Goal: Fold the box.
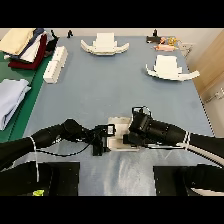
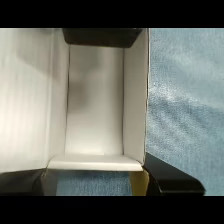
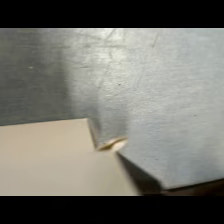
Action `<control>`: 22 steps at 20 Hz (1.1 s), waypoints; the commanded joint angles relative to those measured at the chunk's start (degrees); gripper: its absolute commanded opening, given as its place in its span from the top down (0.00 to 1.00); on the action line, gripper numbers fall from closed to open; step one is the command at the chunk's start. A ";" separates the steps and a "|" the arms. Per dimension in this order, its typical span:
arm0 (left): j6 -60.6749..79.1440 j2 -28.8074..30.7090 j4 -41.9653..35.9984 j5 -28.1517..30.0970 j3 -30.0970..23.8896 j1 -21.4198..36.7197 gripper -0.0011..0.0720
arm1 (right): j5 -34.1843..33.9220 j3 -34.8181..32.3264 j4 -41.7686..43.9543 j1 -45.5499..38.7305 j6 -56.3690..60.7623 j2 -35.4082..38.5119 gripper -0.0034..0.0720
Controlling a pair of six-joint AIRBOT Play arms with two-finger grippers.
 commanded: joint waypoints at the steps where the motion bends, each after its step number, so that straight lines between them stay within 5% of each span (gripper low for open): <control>1: 0.07 -0.02 0.07 0.09 0.07 0.02 0.28 | 0.13 0.07 0.92 0.00 -0.68 0.11 0.42; 6: 0.04 -0.02 0.07 0.09 0.07 0.02 0.28 | -0.28 0.31 2.80 -0.07 -1.49 2.10 0.41; 13: 0.04 -0.02 0.07 0.09 0.07 0.02 0.28 | -7.67 2.23 -1.38 -0.09 -1.64 16.41 0.41; 14: 0.07 -0.02 0.07 0.09 0.07 0.02 0.28 | -7.85 2.29 -2.32 -0.39 -1.90 18.62 0.45; 16: 0.04 -0.02 0.07 0.09 0.07 0.02 0.28 | -8.52 2.27 -2.67 -3.13 -6.10 21.57 0.88; 17: 0.07 -0.02 0.07 0.09 0.07 0.02 0.28 | -9.20 2.25 -2.40 -5.97 -8.90 21.99 0.95; 22: 0.04 -0.02 0.07 0.09 0.07 0.02 0.28 | -6.21 1.88 6.73 -26.05 -28.37 17.92 0.95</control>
